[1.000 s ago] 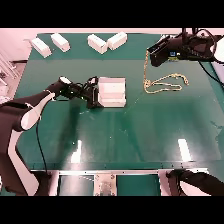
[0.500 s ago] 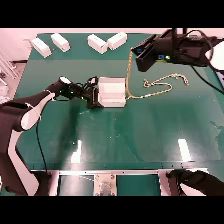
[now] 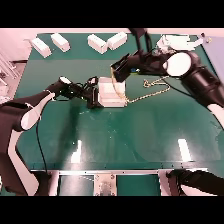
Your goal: Fold the box and place the chain.
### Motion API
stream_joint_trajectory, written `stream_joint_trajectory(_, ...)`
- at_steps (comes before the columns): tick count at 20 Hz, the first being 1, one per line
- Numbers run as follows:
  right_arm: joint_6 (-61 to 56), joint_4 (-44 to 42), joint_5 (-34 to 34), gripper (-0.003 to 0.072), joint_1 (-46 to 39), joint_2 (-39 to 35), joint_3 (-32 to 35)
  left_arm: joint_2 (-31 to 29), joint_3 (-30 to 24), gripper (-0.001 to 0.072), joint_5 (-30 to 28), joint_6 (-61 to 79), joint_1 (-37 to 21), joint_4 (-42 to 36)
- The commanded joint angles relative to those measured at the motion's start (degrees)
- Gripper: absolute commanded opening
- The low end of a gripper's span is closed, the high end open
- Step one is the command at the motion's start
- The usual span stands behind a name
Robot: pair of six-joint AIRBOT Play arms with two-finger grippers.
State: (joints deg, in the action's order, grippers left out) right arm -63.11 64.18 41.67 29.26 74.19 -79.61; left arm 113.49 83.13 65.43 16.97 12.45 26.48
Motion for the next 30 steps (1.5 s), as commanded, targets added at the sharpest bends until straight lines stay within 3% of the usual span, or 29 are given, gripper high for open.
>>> stream_joint_trajectory(1, 1.8, -5.3, -1.4, 0.0003, 0.6, 4.0, 2.2, 0.0, 0.0, 0.0568, 0.0, 0.0, 0.0, 0.0)
stream_joint_trajectory(7, 1.8, -5.2, -1.3, 0.0009, 0.5, 9.7, 3.2, 0.0, 0.0, 0.0569, 0.0, 0.0, 0.0, 0.0)
stream_joint_trajectory(8, 1.8, -5.2, -1.2, 0.0096, 0.4, 9.7, 3.3, 0.0, 0.0, 0.0569, 0.0, 0.0, 0.0, 0.0)
stream_joint_trajectory(9, 1.8, -5.2, -1.0, 0.0327, 0.2, 9.6, 3.3, 0.0, 0.0, 0.0568, 0.0, 0.0, 0.0, 0.0)
stream_joint_trajectory(10, 1.8, -5.0, -0.6, 0.0468, -0.3, 9.2, 3.3, 0.0, 0.0, 0.0569, 0.0, 0.0, 0.0, 0.0)
stream_joint_trajectory(11, 1.8, -4.7, 0.0, 0.0435, -0.9, 8.8, 3.3, 0.0, 0.0, 0.0569, 0.0, 0.0, 0.0, 0.0)
stream_joint_trajectory(16, 2.3, 0.4, 7.5, 0.0438, -8.6, 5.6, 4.5, 0.0, 0.0, 0.0569, 0.0, 0.0, 0.0, 0.0)
stream_joint_trajectory(17, 6.5, 2.4, 9.6, 0.0443, -10.8, 4.7, 5.6, 0.0, 0.0, 0.0569, 0.0, 0.0, 0.0, 0.0)
stream_joint_trajectory(18, 12.9, 2.8, 11.9, 0.0494, -13.6, 4.1, 7.0, 0.0, 0.0, 0.0569, 0.0, 0.0, 0.0, 0.0)
stream_joint_trajectory(22, 42.3, -11.1, 13.3, 0.0518, -23.5, 5.8, 12.5, 0.0, 0.0, 0.0569, 0.0, 0.0, 0.0, 0.0)
stream_joint_trajectory(26, 57.5, -22.5, 17.5, 0.0536, -28.9, 11.7, 12.5, 0.0, 0.0, 0.0569, 0.0, 0.0, 0.0, 0.0)
stream_joint_trajectory(27, 61.0, -24.5, 18.8, 0.0577, -29.1, 13.2, 12.5, 0.0, 0.0, 0.0568, 0.0, 0.0, 0.0, 0.0)
stream_joint_trajectory(30, 68.7, -25.9, 20.4, 0.0621, -28.8, 16.9, 12.5, 0.0, 0.0, 0.0569, 0.0, 0.0, 0.0, 0.0)
